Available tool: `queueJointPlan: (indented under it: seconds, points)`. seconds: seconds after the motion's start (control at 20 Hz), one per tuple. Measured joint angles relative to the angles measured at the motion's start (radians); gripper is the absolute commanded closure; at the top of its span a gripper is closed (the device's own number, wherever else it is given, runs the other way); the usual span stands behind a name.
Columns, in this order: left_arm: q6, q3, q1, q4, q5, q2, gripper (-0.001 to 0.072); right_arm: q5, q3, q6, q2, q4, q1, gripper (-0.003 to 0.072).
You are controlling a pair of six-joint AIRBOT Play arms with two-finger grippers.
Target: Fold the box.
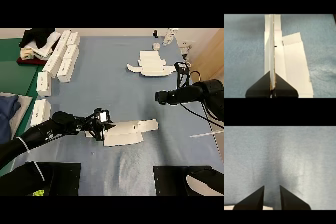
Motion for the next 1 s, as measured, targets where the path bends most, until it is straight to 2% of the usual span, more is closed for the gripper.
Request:
queueJointPlan:
  seconds: [0.15,0.35,0.5,1.0]
  points:
    - [-0.05,0.044,0.034,0.036,-0.057,-0.021,0.0701,0.002,0.0,0.0,0.0,0.012,0.0,0.0383]
    - [-0.145,0.124,0.103,0.126,-0.216,-0.078,0.0699,0.002,0.0,0.0,0.0,0.024,0.0,0.0383]
    - [-0.182,0.156,0.129,0.167,-0.293,-0.122,0.0699,0.002,0.0,0.0,0.0,0.032,0.0,0.0383]
    - [-0.205,0.19,0.144,0.2,-0.358,-0.187,0.0699,0.003,0.0,0.001,-0.008,0.047,0.0,0.0383]
